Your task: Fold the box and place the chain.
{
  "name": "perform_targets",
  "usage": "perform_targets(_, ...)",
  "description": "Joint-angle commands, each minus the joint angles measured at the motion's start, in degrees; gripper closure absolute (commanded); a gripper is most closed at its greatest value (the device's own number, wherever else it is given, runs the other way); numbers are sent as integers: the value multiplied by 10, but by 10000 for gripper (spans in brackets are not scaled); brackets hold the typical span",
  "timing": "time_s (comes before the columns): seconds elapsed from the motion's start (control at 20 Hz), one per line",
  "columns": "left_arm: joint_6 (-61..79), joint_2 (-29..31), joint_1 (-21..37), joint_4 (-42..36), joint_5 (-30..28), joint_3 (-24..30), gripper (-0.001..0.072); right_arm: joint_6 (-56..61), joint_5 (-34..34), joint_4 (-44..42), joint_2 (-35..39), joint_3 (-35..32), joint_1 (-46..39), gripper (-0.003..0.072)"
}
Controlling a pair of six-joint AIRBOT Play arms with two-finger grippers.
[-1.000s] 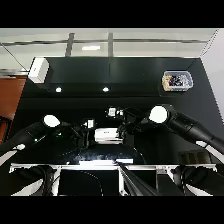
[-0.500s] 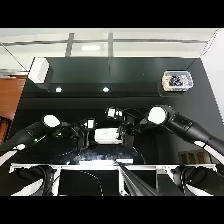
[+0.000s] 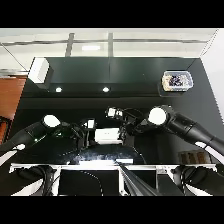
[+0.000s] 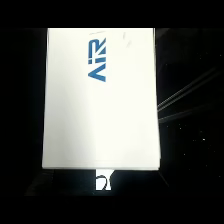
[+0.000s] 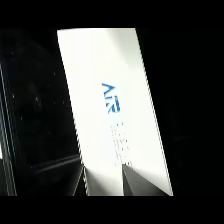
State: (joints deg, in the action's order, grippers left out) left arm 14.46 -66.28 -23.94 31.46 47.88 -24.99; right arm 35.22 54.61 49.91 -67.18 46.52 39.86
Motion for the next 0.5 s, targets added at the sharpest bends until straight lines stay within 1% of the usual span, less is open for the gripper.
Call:
perform_targets(0.0,1,0,0,0,-2,0,418,32,-5,-3,24,9,-8,403)
perform_targets(0.2,1,0,0,0,-2,0,418,104,0,-9,59,10,-35,404)
perform_targets(0.25,1,0,0,0,-2,0,418,139,9,-19,66,10,-47,450)
perform_targets(0.35,1,0,0,0,-2,0,418,216,51,-48,69,8,-71,685)
perform_targets(0.45,1,0,0,0,-2,0,418,240,85,-91,69,-9,-87,676)
